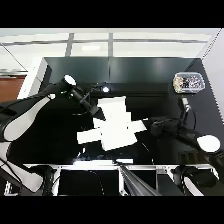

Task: Fold the box and place the chain.

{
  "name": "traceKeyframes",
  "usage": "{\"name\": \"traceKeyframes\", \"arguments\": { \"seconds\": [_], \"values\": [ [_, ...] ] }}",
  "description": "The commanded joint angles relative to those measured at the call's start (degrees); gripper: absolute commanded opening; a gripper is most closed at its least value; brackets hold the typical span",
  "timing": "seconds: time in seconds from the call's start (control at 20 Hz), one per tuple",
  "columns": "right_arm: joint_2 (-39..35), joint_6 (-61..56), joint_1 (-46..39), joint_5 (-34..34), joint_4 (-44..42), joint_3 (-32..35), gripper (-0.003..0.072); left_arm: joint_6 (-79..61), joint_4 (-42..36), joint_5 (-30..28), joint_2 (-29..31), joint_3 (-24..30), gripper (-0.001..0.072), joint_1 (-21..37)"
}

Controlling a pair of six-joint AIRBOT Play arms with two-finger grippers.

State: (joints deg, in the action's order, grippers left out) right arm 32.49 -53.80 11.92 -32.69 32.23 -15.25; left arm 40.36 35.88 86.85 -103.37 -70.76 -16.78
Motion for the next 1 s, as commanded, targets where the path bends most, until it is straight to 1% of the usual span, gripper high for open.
{"name": "traceKeyframes", "arguments": {
  "seconds": [0.0,0.05,0.1,0.15,0.2,0.25,0.3,0.4,0.45,0.55,0.6,0.7,0.75,0.85,0.9,0.95],
  "values": [
    [-0.1,0.5,-3.9,-10.4,17.1,-10.3,0.0619,1.7,-0.2,-1.6,4.7,2.4,0.0022,-0.4],
    [-0.1,0.5,-4.2,-12.7,20.2,-13.4,0.0589,-0.2,-0.1,-4.4,7.7,5.0,0.0021,-1.2],
    [-0.1,1.0,-4.2,-13.7,21.3,-15.5,0.0583,-2.8,-0.2,-10.0,11.5,8.6,0.0022,-1.9],
    [-0.1,2.5,-4.2,-13.8,21.3,-16.3,0.0582,-5.6,-0.1,-17.2,15.2,12.0,0.0022,-2.5],
    [0.0,4.7,-4.0,-14.0,21.5,-16.4,0.0583,-9.8,-0.4,-26.2,19.3,15.6,0.0024,-2.7],
    [0.5,7.1,-3.9,-14.8,22.8,-16.4,0.0583,-17.1,-1.3,-32.7,22.3,18.2,0.0027,-3.0],
    [1.3,8.8,-3.8,-15.1,23.8,-16.3,0.0584,-26.6,-1.5,-35.9,24.2,19.4,0.0026,-3.2],
    [3.7,10.7,-2.8,-15.0,25.7,-16.3,0.0585,-41.7,-1.4,-33.5,24.5,19.3,0.0028,-3.6],
    [5.4,11.7,-1.9,-15.0,27.2,-16.3,0.0585,-45.7,-0.9,-32.1,24.1,19.3,0.0028,-4.0],
    [8.9,11.7,-0.2,-15.4,27.9,-16.3,0.0586,-46.2,1.8,-30.7,22.9,19.3,0.0026,-5.6],
    [10.5,11.7,0.9,-15.3,27.6,-16.3,0.0586,-46.2,3.5,-30.8,22.4,19.3,0.0026,-6.6],
    [13.3,11.9,3.6,-15.0,27.4,-16.3,0.0586,-46.2,6.2,-33.1,21.5,19.4,0.0025,-9.1],
    [14.4,12.4,4.8,-15.0,27.4,-16.3,0.0614,-46.2,6.1,-34.3,21.1,19.4,0.0025,-10.1],
    [16.4,13.2,7.4,-15.1,27.4,-16.3,0.0616,-46.2,6.1,-36.2,20.3,19.4,0.0026,-11.6],
    [17.0,13.5,8.3,-15.1,27.5,-16.2,0.0707,-46.1,6.1,-36.4,19.8,19.4,0.0025,-11.9],
    [17.3,14.2,9.2,-15.1,27.8,-16.2,0.0707,-46.1,6.1,-36.3,19.3,19.4,0.0025,-11.9]
  ]
}}
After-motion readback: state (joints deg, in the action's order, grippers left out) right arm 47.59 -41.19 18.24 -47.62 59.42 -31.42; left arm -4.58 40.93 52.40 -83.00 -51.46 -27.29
